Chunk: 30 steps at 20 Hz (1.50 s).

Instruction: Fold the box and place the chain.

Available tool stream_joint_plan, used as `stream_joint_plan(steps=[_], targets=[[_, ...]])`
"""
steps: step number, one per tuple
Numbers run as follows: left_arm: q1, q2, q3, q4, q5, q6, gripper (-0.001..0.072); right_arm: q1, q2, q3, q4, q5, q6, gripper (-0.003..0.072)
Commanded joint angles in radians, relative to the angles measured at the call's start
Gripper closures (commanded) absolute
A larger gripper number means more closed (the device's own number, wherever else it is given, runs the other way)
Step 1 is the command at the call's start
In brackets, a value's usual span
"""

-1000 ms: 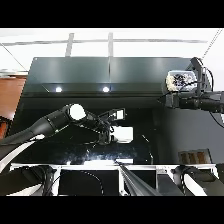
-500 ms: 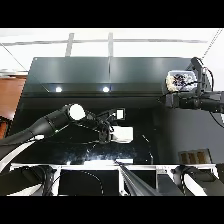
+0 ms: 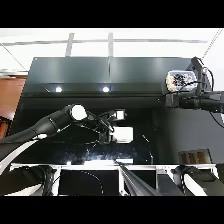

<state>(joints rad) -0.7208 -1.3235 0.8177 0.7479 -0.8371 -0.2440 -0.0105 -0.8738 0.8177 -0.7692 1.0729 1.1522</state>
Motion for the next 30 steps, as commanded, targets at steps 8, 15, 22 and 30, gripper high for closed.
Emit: stream_joint_plan(steps=[8,15,22,30], targets=[[-0.082,-0.087,-0.021,0.070,0.114,-0.120,0.0010,0.000,0.000,0.000,0.000,-0.012,0.007,0.0648],[0.126,0.035,-0.017,0.256,0.062,-0.384,0.0364,0.000,0.000,0.000,0.001,-0.013,0.015,0.0648],[0.860,0.019,0.130,0.288,0.095,-0.501,0.0360,0.000,0.000,0.000,0.002,-0.031,0.038,0.0648],[1.073,-0.491,0.789,0.347,0.033,-0.668,0.0349,0.000,0.000,0.000,0.009,-0.064,0.095,0.0648]])
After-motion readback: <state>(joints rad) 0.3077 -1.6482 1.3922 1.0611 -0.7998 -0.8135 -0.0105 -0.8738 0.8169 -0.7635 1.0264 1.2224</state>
